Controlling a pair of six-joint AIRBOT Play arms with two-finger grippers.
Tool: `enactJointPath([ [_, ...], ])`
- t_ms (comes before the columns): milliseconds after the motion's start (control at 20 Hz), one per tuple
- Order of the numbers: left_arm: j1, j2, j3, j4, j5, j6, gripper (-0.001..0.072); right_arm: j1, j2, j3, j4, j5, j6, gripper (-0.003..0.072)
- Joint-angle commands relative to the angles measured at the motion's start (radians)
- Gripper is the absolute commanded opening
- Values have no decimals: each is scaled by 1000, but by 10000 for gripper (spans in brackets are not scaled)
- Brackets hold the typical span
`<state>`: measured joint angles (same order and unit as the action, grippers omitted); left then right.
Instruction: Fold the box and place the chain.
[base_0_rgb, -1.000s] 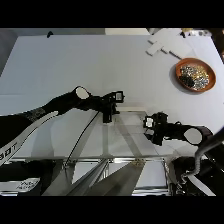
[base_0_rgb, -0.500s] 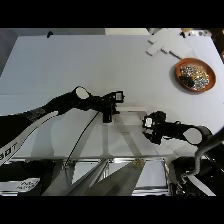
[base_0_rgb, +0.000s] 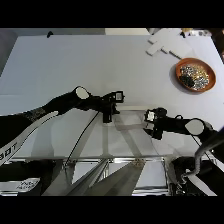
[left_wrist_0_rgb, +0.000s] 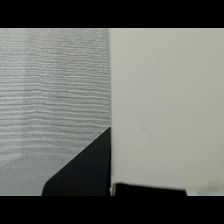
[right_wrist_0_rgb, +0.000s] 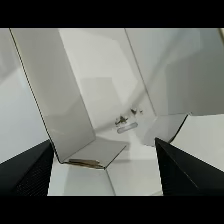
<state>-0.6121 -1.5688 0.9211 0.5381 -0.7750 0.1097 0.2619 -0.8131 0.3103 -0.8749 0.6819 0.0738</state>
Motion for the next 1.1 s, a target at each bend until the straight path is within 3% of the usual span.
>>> enactJointPath([
  [0,0,-1,0,0,0,2,12,-46,-63,68,20,41,-63,695],
  [450,0,-1,0,0,0,2,12,-54,-101,126,26,39,-94,695],
  [700,0,-1,0,0,0,2,12,-60,-192,126,143,53,-262,695],
  [1050,0,-1,0,0,0,2,12,-160,-319,126,343,225,-536,694],
])
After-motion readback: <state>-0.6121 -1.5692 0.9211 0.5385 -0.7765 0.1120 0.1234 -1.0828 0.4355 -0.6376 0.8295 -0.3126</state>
